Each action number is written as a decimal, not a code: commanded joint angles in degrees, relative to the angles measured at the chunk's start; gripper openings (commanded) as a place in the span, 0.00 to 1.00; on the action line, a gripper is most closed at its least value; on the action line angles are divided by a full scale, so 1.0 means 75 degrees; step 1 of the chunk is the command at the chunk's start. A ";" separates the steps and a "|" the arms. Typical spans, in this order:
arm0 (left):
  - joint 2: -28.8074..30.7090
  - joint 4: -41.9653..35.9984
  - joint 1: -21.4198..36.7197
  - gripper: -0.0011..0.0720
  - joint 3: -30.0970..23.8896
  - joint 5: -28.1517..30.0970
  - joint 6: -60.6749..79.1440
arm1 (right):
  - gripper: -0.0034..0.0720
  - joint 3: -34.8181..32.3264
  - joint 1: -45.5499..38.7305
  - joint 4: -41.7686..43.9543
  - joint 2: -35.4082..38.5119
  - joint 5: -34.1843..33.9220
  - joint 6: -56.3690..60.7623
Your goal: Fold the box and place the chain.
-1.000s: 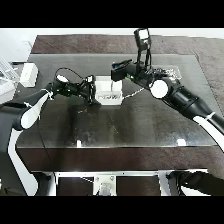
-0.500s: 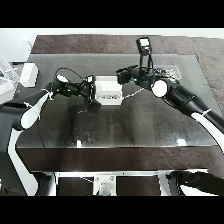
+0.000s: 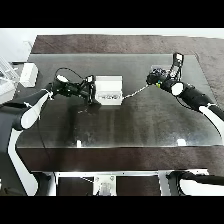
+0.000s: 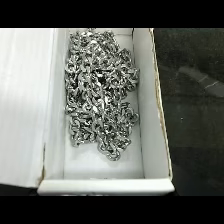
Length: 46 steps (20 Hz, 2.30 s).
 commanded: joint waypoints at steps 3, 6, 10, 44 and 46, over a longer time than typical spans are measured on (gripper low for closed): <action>0.0003 0.0000 0.0000 0.74 0.0000 0.0006 0.0003 | 0.74 0.0670 -0.0332 0.0067 -0.1437 -0.0219 0.0219; 0.0003 0.0000 0.0000 0.74 0.0000 0.0003 0.0003 | 0.74 0.1215 -0.0344 0.0096 -0.1996 -0.0213 0.0221; 0.0003 0.0000 0.0000 0.74 0.0000 0.0003 0.0003 | 0.73 0.1801 -0.0350 0.0096 -0.2393 -0.0079 0.0224; 0.0003 0.0000 0.0000 0.74 0.0000 0.0009 0.0006 | 0.05 0.2186 0.3357 0.0061 0.2052 0.0452 -0.1818; 0.0003 0.0000 0.0000 0.74 0.0000 0.0006 0.0003 | 0.05 0.1816 0.3360 0.0093 0.1979 0.0443 -0.1696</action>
